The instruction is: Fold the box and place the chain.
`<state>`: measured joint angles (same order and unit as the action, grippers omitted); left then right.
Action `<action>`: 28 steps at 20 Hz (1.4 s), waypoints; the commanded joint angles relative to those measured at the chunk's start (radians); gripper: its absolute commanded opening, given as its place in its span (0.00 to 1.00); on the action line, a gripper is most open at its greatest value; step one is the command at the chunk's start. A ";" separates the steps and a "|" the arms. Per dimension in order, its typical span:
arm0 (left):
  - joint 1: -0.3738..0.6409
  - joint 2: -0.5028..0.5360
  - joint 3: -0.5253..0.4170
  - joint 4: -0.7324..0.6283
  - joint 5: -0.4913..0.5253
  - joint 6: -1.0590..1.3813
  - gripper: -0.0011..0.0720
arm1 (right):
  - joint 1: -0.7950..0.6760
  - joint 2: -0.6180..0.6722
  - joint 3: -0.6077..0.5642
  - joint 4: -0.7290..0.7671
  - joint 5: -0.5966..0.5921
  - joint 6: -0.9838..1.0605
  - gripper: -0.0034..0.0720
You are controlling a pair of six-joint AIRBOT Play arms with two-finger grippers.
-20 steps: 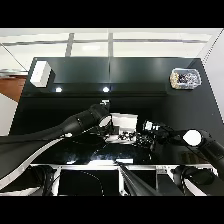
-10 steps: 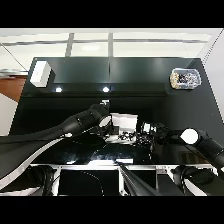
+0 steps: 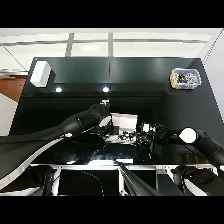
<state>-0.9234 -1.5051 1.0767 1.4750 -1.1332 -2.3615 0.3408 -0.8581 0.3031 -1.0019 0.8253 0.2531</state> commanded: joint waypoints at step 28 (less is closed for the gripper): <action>0.000 0.000 0.000 0.001 -0.008 0.000 0.06 | 0.025 0.114 0.482 0.206 0.380 0.546 0.11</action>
<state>-0.9234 -1.5047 1.0767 1.4754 -1.1412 -2.3619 0.3500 -0.7429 0.7647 -0.9337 1.2152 0.7769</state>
